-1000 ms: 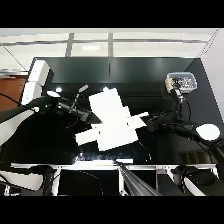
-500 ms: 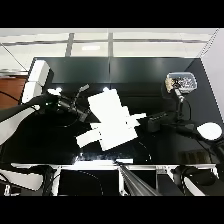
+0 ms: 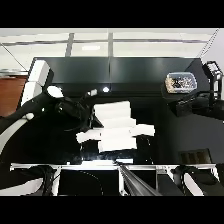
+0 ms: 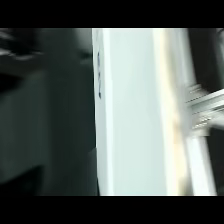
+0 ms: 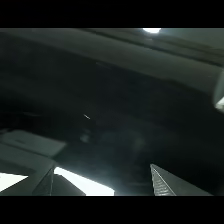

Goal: Fold the box and place the chain.

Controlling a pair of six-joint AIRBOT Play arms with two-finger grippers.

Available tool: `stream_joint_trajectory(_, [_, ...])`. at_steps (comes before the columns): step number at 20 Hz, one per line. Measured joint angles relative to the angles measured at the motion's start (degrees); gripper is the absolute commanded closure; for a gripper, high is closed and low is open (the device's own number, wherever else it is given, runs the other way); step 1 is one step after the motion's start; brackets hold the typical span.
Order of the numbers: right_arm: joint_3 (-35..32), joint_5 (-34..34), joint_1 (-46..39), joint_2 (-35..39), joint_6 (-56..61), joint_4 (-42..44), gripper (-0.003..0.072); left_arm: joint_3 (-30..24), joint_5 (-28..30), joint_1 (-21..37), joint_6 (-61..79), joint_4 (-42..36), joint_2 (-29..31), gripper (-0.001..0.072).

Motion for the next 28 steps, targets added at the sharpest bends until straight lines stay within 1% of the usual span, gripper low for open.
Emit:
stream_joint_trajectory(1, [0.5,0.6,0.0,0.0,-1.2,-1.3,-0.0025,-1.4,4.5,-1.9,2.0,0.5,1.7,0.0686])
stream_joint_trajectory(3, [1.0,1.4,0.5,-0.1,-3.0,-3.9,-0.0025,-3.8,11.3,-5.0,5.1,0.5,3.8,0.0686])
stream_joint_trajectory(6, [-0.4,1.1,2.2,-0.2,-5.0,-5.7,-0.0025,-6.6,17.0,-8.9,10.0,1.5,4.9,0.0686])
stream_joint_trajectory(10, [-6.8,-1.4,6.4,-0.3,-9.5,-5.3,-0.0025,-9.0,23.0,-12.5,12.8,1.3,4.8,0.0686])
stream_joint_trajectory(15, [-14.9,-8.1,12.6,-0.3,-12.3,-3.7,-0.0025,-11.0,25.8,-13.9,12.6,1.0,3.7,0.0685])
stream_joint_trajectory(19, [-18.9,-11.5,16.9,-0.3,-13.9,-3.1,-0.0025,-11.6,26.9,-14.1,11.9,0.8,3.4,0.0684])
stream_joint_trajectory(23, [-21.9,-11.8,22.0,-0.3,-18.2,-2.8,-0.0025,-11.8,27.5,-14.0,11.6,0.9,3.3,0.0684])
stream_joint_trajectory(28, [-24.2,-7.6,28.1,-0.7,-24.0,-2.1,-0.0024,-11.8,27.8,-13.9,11.5,1.1,3.3,0.0684])
